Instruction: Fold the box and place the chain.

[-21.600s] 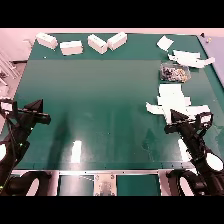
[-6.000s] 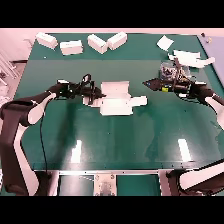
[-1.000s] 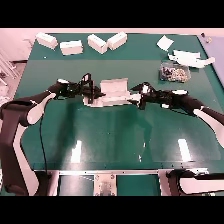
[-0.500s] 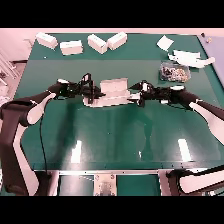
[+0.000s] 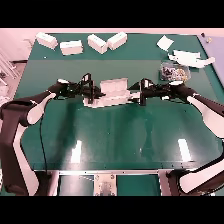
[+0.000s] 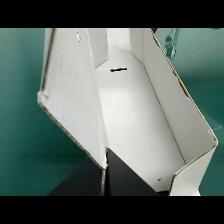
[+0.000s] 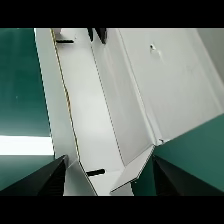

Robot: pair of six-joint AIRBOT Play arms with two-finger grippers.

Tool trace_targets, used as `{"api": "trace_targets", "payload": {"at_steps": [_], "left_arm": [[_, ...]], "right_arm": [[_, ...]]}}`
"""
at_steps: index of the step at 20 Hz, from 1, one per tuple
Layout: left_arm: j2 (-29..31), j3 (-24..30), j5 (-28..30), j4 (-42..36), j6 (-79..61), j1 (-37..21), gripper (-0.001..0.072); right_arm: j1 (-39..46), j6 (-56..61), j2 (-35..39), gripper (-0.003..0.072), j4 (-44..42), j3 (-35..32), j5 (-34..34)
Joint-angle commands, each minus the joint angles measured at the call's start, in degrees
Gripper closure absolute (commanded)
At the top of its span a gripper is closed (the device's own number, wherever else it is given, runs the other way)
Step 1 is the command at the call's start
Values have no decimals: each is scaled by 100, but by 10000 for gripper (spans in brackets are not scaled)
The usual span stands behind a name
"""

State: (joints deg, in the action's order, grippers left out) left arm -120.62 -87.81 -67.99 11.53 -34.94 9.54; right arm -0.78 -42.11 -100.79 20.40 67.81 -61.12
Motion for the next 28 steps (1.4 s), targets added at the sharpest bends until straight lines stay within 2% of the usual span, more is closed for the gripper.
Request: {"api": "trace_targets", "payload": {"at_steps": [1, 10, 14, 22, 28], "left_arm": [[-4, 2, 4, 0, -2, 0, 686], [-4, 2, 4, 2, -2, 0, 686], [-4, 2, 2, 2, -2, 0, 686], [-4, 2, 2, 2, 0, 0, 686], [-4, 2, 2, 2, -2, 0, 686]], "right_arm": [[24, 125, -221, 64, 131, 299, -157], [-20, 417, -658, 65, 306, 916, -608], [-70, 522, -717, 65, 354, 918, -863], [-66, 1707, -686, 65, 1010, 898, -1067], [-216, 1794, -691, 66, 918, 868, -892]]}}
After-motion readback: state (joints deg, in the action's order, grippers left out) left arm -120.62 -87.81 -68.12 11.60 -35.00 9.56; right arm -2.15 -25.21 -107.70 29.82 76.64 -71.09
